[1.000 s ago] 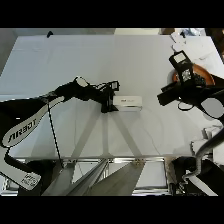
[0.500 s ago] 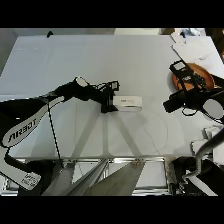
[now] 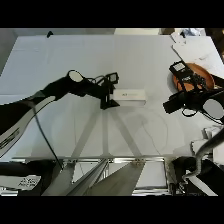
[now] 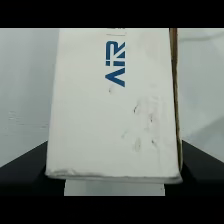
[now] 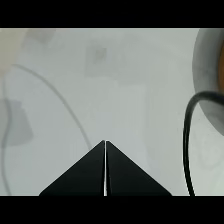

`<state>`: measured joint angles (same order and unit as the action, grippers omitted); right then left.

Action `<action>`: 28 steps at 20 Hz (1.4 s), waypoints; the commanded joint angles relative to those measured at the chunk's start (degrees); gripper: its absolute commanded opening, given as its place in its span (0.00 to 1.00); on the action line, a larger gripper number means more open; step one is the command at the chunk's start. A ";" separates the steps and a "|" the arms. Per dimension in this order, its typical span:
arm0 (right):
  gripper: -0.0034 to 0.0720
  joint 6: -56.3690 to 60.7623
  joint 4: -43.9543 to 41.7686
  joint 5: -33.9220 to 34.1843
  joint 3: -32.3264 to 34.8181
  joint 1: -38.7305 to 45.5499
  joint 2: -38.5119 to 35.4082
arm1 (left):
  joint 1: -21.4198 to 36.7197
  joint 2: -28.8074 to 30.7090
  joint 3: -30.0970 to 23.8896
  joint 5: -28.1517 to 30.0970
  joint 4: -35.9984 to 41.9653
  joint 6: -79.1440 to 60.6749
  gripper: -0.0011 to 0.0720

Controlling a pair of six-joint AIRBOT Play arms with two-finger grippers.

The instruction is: Fold the box and place the chain.

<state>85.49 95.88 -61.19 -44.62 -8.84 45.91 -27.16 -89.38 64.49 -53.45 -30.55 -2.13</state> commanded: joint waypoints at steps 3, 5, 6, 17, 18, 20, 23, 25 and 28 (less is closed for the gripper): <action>0.07 0.00 -0.39 -0.04 -0.02 -0.02 -0.04 | 2.78 17.75 0.04 10.45 -17.38 22.32 0.03; 0.07 0.00 -0.39 -0.04 -0.02 0.00 -0.04 | 5.75 23.45 0.07 12.09 -25.53 30.91 0.03; 0.07 0.00 -0.39 -0.04 -0.02 -0.02 -0.04 | 7.80 25.86 0.07 12.33 -29.57 35.39 0.03; 0.07 0.00 -0.37 -0.04 -0.02 0.00 -0.04 | 37.77 26.45 0.04 11.98 -44.89 68.39 0.03; 0.07 0.00 -0.37 -0.04 -0.02 0.00 -0.04 | 38.93 24.63 0.04 11.67 -44.92 68.39 0.03; 0.07 0.00 -0.37 -0.04 -0.02 0.00 -0.04 | 39.82 20.26 0.04 11.37 -44.94 68.35 0.03; 0.07 0.00 -0.37 -0.04 -0.02 -0.02 -0.04 | 39.85 12.50 0.04 12.28 -44.92 68.15 0.03; 0.07 0.00 -0.37 -0.04 -0.02 0.00 -0.04 | 39.85 7.41 0.04 12.72 -44.89 68.13 0.03; 0.07 0.00 -0.37 -0.04 -0.02 -0.02 -0.04 | 39.85 0.94 0.04 13.68 -44.92 68.13 0.04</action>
<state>85.49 95.50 -61.23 -44.62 -8.84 45.89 12.40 -82.37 64.49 -40.71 -75.31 65.67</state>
